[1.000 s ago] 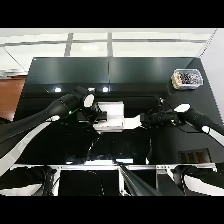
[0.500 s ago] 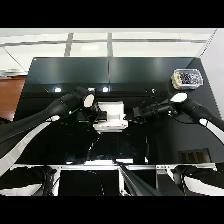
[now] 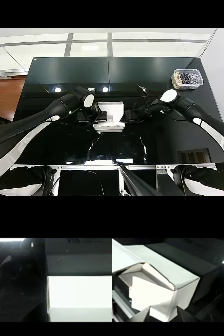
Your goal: Fold the box and place the chain.
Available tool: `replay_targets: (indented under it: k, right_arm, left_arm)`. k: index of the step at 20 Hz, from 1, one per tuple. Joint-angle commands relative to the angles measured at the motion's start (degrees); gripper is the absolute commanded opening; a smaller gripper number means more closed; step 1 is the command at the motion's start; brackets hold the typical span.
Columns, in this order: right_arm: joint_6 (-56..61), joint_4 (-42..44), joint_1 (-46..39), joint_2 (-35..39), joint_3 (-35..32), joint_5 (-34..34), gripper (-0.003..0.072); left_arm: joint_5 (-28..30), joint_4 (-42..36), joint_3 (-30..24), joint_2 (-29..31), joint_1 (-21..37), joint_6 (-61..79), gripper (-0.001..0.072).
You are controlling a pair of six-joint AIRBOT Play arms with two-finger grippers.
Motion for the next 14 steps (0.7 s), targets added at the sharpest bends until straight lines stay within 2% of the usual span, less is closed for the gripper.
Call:
replay_targets:
  k: [1, 4, 6, 8, 14]
  right_arm:
    - [5.62, -6.14, 2.95, -0.02, 1.44, -2.6, 0.0351]
    - [12.24, -11.23, 4.96, -0.09, 3.56, -4.31, 0.0351]
    - [18.12, -17.03, 6.93, -0.22, 5.14, -4.98, 0.0302]
    - [23.78, -23.02, 9.42, -0.39, 6.58, -5.64, 0.0303]
    - [41.64, -38.99, 16.76, -5.11, 13.4, -2.62, 0.0303]
  left_arm:
    - [-0.11, 0.0, 0.04, 0.02, 0.04, 0.02, 0.0023]
    - [-0.09, 0.0, 0.04, 0.02, 0.04, 0.02, 0.0023]
    - [-0.09, 0.0, 0.04, 0.02, 0.04, 0.02, 0.0023]
    - [-0.07, 0.0, 0.04, 0.02, 0.04, 0.02, 0.0023]
    - [-0.07, 0.0, 0.04, 0.02, 0.04, 0.39, 0.0023]
